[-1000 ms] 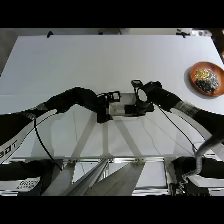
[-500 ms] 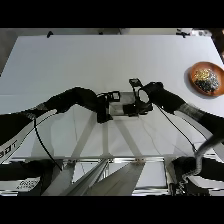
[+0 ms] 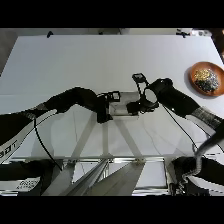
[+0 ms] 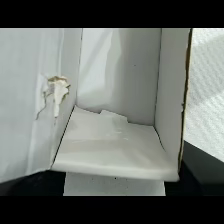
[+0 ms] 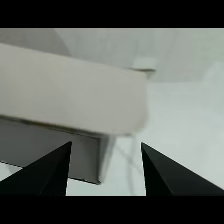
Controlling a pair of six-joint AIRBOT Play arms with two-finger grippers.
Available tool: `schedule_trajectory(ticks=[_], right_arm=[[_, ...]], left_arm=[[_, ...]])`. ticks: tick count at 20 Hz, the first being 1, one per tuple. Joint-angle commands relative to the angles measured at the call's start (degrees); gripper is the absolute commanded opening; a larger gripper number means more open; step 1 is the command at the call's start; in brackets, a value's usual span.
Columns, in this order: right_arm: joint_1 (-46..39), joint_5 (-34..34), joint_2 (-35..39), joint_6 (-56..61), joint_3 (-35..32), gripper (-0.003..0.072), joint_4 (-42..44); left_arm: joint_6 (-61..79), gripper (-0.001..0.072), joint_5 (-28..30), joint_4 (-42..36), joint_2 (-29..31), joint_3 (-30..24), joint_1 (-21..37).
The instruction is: Fold the box and place the chain.
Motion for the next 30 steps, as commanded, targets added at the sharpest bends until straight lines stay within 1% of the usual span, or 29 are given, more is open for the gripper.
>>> schedule_trajectory(ticks=[1,4,8,10,12,13,15,17,18,20,22,24,25,27,30], right_arm=[[0.07,2.64,1.49,0.0,0.04,0.0489,-4.72],[0.07,0.83,1.7,-0.85,0.04,0.0479,-4.72],[0.04,-1.77,2.1,-5.07,0.04,0.0478,-3.19],[-0.98,-2.08,4.98,-9.33,0.04,0.0478,-1.4],[-3.89,-2.1,9.68,-12.59,0.04,0.0467,-1.44],[-6.47,-1.38,12.41,-14.97,0.04,0.0432,-1.44],[-14.03,0.37,16.59,-19.26,0.04,0.0431,-1.64],[-23.78,-0.44,17.94,-24.13,0.07,0.0432,-2.62],[-28.83,-3.04,17.77,-25.59,0.04,0.0432,-3.67],[-38.1,-12.17,17.42,-27.19,0.07,0.0444,-3.61],[-45.81,-20.11,15.67,-27.21,0.17,0.0546,-3.28],[-51.04,-26.16,11.06,-29.09,0.48,0.0546,-3.28],[-53.09,-27.98,7.82,-29.68,1.36,0.0546,-3.41],[-57.44,-28.13,-0.35,-29.27,5.4,0.0552,-3.19],[-62.23,-25.14,-11.58,-28.0,12.63,0.0559,-2.78]], left_arm=[[0.04,0.0348,0.02,0.04,-0.04,0.02,0.0],[0.04,0.0348,0.02,0.04,-0.04,0.02,0.0],[0.04,0.0348,0.02,0.04,-0.04,0.02,0.0],[0.07,0.0348,0.02,0.04,-0.04,0.02,0.0],[0.04,0.0348,0.02,0.04,-0.04,0.02,0.0],[0.04,0.0348,0.02,0.07,-0.04,0.02,0.0],[0.04,0.0348,0.02,0.04,-0.04,0.02,0.0],[0.04,0.0348,0.02,0.04,-0.04,0.0,0.02],[0.07,0.0348,0.02,0.07,-0.04,0.02,0.0],[0.04,0.0348,0.02,0.04,-0.04,0.02,0.0],[0.07,0.0348,0.02,0.04,-0.04,0.02,0.0],[0.04,0.0348,0.02,0.04,-0.04,0.02,0.02],[0.07,0.0348,0.02,0.04,-0.04,0.02,0.0],[0.04,0.0348,0.02,0.04,-0.04,0.02,0.02],[0.04,0.0348,0.02,0.04,-0.04,0.02,0.0]])
